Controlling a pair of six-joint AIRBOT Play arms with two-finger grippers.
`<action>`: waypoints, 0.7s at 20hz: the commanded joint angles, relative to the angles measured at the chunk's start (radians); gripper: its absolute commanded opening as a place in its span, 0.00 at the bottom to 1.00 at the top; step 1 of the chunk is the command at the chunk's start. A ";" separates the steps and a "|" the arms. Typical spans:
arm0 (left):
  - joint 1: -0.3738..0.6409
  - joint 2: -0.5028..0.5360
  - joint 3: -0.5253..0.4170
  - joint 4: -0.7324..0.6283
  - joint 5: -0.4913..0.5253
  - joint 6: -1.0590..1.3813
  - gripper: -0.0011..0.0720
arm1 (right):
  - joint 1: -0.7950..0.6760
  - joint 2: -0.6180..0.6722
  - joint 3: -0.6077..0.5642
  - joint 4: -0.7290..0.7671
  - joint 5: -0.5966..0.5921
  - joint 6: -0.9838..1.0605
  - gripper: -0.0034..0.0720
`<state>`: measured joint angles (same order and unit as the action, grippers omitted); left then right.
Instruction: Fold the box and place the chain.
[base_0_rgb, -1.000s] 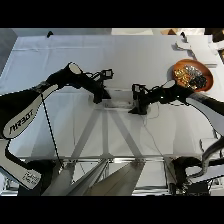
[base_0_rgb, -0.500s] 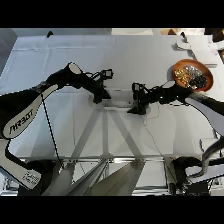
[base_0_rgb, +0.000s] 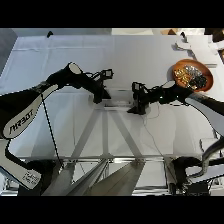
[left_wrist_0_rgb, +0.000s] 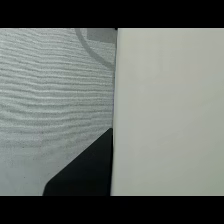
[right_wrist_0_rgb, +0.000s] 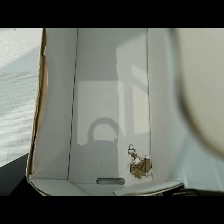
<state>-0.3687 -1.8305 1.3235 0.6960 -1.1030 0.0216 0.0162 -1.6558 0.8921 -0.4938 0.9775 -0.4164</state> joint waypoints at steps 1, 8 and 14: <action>-0.001 -0.001 0.000 0.000 0.000 0.000 0.03 | 0.000 0.000 0.001 0.000 0.000 0.001 0.96; -0.001 -0.001 0.000 0.000 0.000 0.000 0.03 | 0.000 0.000 0.001 0.002 0.016 0.000 0.96; -0.001 -0.001 0.000 0.000 0.000 0.000 0.03 | 0.000 0.000 0.001 0.000 0.010 -0.003 0.75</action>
<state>-0.3691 -1.8305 1.3235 0.6960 -1.1046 0.0219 0.0158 -1.6558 0.8921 -0.4927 0.9825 -0.4164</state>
